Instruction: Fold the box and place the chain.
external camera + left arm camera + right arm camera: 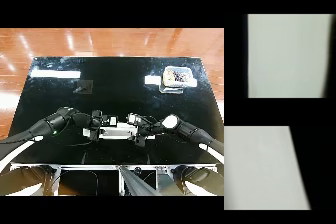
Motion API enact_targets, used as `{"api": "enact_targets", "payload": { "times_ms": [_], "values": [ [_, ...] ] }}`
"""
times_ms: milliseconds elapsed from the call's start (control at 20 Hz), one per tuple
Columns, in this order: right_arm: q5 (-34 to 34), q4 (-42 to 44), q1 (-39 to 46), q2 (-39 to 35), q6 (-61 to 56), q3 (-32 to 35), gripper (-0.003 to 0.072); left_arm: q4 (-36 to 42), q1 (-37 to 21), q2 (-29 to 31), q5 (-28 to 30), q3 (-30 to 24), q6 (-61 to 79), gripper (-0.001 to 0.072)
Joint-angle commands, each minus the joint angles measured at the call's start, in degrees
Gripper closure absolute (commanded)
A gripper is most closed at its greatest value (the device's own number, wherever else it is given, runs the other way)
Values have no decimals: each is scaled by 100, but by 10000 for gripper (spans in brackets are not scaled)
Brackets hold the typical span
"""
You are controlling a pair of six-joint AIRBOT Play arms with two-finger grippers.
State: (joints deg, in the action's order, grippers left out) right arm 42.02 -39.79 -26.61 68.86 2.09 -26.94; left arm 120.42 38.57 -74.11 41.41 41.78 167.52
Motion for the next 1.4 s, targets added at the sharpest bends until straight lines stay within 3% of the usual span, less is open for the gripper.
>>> {"api": "enact_targets", "payload": {
  "times_ms": [0,350,650,700,750,800,850,950,1050,1150,1350],
  "values": [
    [-26,9,-4,4,-13,0,137,22,4,81,-13,7,-81,135],
    [-31,9,-4,4,-15,0,138,-748,2,588,-31,7,-1071,134],
    [-31,9,-4,4,-15,0,138,-1641,2,1088,455,7,-2109,141],
    [-31,9,-4,4,-15,0,138,-1794,2,1187,531,7,-2345,171],
    [-31,9,-4,4,-15,0,138,-1956,2,1316,651,7,-2662,288],
    [-31,9,-4,4,-13,0,138,-2059,2,1440,839,7,-2874,469],
    [-28,9,-4,4,-15,0,138,-2094,2,1563,1150,7,-3038,694],
    [-28,9,-4,4,-15,0,138,-2059,4,1714,1773,4,-3783,689],
    [-28,11,-4,4,-15,0,138,-1810,26,1845,1893,-68,-4675,691],
    [-31,11,-4,4,-15,0,138,-1305,260,2105,1185,-286,-4907,691],
    [-33,11,-4,4,-15,0,138,-1196,935,2337,-1062,-673,-5193,690]
  ]
}}
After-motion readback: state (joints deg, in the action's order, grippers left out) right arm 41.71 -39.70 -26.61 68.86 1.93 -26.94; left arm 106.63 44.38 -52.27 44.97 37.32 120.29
